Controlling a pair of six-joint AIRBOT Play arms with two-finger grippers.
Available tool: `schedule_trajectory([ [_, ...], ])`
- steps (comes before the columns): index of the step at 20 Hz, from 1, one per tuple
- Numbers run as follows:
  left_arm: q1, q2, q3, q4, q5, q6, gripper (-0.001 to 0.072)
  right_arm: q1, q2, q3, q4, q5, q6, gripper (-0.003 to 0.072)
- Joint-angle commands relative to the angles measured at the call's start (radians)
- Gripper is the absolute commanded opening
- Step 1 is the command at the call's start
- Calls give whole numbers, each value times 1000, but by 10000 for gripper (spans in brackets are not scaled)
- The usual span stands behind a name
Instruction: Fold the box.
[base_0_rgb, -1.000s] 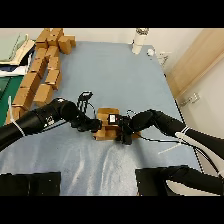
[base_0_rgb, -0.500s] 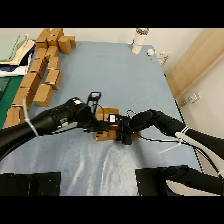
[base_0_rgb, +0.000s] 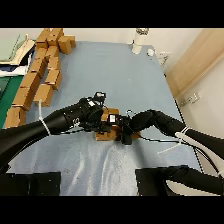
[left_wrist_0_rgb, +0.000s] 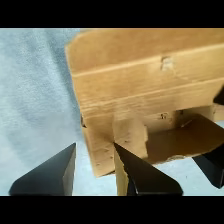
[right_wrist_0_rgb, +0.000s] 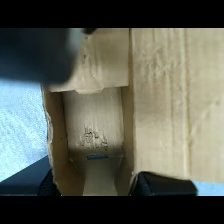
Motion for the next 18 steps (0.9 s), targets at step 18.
schedule_trajectory([
  [18,-4,-136,37,-24,26,-68,371,0,0,0,0,1,0,495],
])
